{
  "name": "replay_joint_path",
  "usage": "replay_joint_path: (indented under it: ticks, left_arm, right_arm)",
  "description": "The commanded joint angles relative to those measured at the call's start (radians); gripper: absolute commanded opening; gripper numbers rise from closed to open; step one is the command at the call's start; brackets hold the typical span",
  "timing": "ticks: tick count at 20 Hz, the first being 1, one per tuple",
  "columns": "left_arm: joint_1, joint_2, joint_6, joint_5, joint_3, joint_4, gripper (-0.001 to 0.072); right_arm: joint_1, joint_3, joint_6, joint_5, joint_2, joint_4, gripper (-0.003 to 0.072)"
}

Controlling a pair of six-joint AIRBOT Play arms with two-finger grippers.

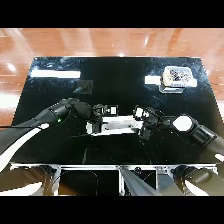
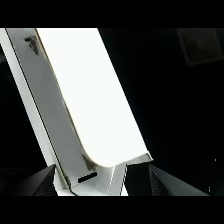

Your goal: Fold the box and place the chain.

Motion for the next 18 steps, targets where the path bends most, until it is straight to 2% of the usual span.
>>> replay_joint_path:
  ticks: [1, 5, 10, 13, 16, 18]
  left_arm:
    - [0.0, 0.0, 0.0, -0.003, 0.001, 0.0, 0.0024]
    - [0.0, 0.0, 0.0, -0.003, 0.001, 0.007, 0.0024]
    - [0.0, 0.0, 0.0, -0.002, 0.001, 0.007, 0.0024]
    - [0.0, 0.0, 0.0, 0.006, 0.002, 0.007, 0.0024]
    - [0.0, 0.002, 0.0, 0.025, 0.011, 0.01, 0.0024]
    - [0.001, 0.002, 0.0, 0.026, 0.012, 0.017, 0.0024]
  right_arm:
    - [0.0, 0.0, 0.012, 0.024, 0.001, -0.01, 0.072]
    - [0.0, 0.0, -0.141, 0.071, -0.004, 0.021, 0.0719]
    - [0.0, 0.0, -0.37, 0.068, -0.085, 0.185, 0.072]
    - [0.0, 0.0, -0.406, 0.086, -0.128, 0.219, 0.0719]
    - [0.0, 0.0, -0.43, 0.152, -0.168, 0.215, 0.0719]
    - [0.0, 0.0, -0.433, 0.135, -0.184, 0.215, 0.0719]
